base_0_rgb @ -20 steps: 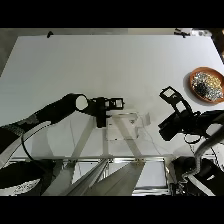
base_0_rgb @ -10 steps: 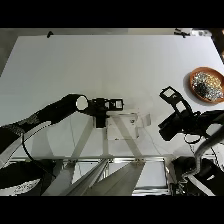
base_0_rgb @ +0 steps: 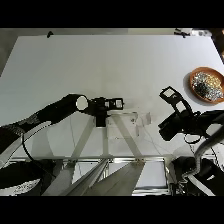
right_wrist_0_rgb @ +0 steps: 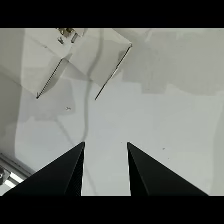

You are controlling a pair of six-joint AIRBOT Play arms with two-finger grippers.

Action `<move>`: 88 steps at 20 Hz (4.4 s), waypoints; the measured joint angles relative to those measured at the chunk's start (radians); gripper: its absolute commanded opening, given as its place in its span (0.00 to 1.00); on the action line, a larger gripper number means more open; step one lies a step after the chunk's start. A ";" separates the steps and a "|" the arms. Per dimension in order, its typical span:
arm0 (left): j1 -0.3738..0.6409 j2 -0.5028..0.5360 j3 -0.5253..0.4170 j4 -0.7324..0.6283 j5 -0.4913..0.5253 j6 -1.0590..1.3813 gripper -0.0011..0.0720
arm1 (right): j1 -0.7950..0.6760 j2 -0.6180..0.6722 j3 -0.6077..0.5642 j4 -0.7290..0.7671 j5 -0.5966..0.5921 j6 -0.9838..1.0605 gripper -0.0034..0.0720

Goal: Fold the box and place the chain.

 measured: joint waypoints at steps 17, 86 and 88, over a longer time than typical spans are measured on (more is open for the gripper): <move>0.000 -0.034 0.001 -0.006 0.008 0.054 0.02 | 0.000 0.000 0.000 0.000 0.000 0.000 0.44; 0.002 -0.036 0.001 -0.014 0.008 0.110 0.02 | 0.000 0.000 0.000 0.004 0.001 0.001 0.44; 0.002 -0.037 0.001 -0.013 0.004 0.110 0.02 | 0.000 0.000 0.000 0.004 0.001 0.001 0.44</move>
